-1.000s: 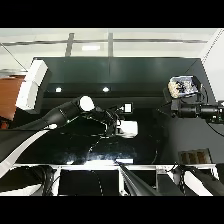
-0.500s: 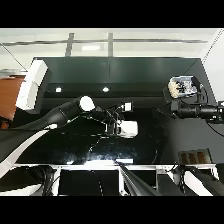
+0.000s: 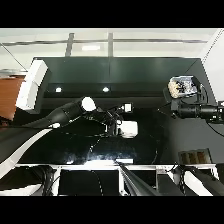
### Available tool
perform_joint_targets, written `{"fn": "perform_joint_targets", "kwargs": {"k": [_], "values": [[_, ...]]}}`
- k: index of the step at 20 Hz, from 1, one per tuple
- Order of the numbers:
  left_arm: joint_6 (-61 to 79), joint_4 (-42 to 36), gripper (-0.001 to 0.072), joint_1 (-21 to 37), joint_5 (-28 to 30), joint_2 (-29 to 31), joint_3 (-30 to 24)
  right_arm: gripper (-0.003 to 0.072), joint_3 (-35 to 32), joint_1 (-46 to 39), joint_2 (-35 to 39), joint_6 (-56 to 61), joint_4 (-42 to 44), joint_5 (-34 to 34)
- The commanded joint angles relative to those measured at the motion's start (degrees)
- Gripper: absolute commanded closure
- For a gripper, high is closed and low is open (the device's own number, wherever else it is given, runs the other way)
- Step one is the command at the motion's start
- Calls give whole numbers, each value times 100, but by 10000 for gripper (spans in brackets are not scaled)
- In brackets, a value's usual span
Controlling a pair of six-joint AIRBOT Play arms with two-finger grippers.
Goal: Fold the box and place the chain.
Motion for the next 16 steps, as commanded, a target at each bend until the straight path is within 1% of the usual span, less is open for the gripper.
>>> {"fn": "perform_joint_targets", "kwargs": {"k": [1,2,4,6,9,10,11,12,14,16], "values": [[-4,13,2,-15,-22,-149,-2,666,2,-2,4,2,0,-11],[-4,70,2,-35,-22,-184,-2,666,2,-2,4,2,-2,-11],[-57,503,2,-149,-4,-221,-2,666,2,-2,4,2,-2,-24],[-573,907,2,-271,170,-284,-2,666,2,-2,4,2,-4,-55],[-778,905,5,-293,286,-365,-2,666,2,-2,4,2,-2,-61],[-787,907,45,-291,284,-363,2,666,2,-2,4,2,-2,-59],[-879,914,200,-286,269,-348,4,666,2,-2,4,2,-2,-59],[-905,960,299,-282,232,-308,4,666,2,-2,4,2,-2,-59],[-968,1108,315,-262,138,-107,4,666,2,-2,4,2,-2,-57],[-1698,1561,316,-129,72,223,4,666,2,-2,4,2,-2,-35]]}}
